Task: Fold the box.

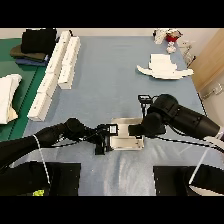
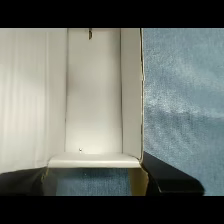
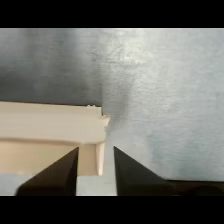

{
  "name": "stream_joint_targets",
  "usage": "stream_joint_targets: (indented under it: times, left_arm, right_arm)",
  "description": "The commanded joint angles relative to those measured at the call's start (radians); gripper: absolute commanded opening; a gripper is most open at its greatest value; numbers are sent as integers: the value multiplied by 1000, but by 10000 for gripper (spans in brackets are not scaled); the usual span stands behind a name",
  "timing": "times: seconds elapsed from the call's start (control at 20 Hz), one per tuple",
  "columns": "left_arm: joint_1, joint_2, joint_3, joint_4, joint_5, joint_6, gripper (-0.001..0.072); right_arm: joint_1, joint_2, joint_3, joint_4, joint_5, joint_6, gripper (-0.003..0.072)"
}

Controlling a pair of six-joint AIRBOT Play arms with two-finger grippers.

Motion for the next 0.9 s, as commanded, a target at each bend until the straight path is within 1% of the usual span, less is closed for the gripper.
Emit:
stream_joint_targets:
  times: [0.0, 0.05, 0.1, 0.15, 0.2, 0.25, 0.35, 0.45, 0.55, 0.6, 0.65, 0.85]
  left_arm:
    - [1, 0, 0, 0, 0, -1, 511]
    - [1, 0, 0, 0, 0, -1, 511]
    - [1, 0, 0, 1, 0, -1, 511]
    - [1, 0, 0, 0, 0, -1, 511]
    - [1, 0, 0, 1, 0, -1, 511]
    - [1, 0, 0, 0, 0, -1, 511]
    - [1, 0, 0, 0, 0, -1, 511]
    - [1, 0, 0, 0, 0, -1, 511]
    - [1, 0, 0, 0, 0, -1, 511]
    - [1, 0, 0, 0, 0, -1, 511]
    - [1, 0, 0, 0, 0, -1, 511]
    - [1, 0, 0, 1, 0, -1, 511]
  right_arm:
    - [-8, 67, 49, 21, -63, -69, 74]
    - [-34, 73, 49, 0, -121, -84, 3]
    - [-77, 69, 45, -31, -186, -100, 2]
    - [-130, 60, 37, -55, -215, -137, 1]
    - [-202, 49, 24, -60, -194, -201, 1]
    - [-288, 30, 10, -24, -146, -274, 0]
    - [-475, -39, -5, 172, -73, -460, 1]
    - [-645, -149, -5, 439, -38, -678, 1]
    - [-745, -237, -1, 661, -39, -843, 1]
    - [-777, -275, 8, 743, -44, -902, 1]
    - [-789, -313, 27, 792, -52, -932, 1]
    - [-745, -468, 171, 800, -95, -1021, 1]
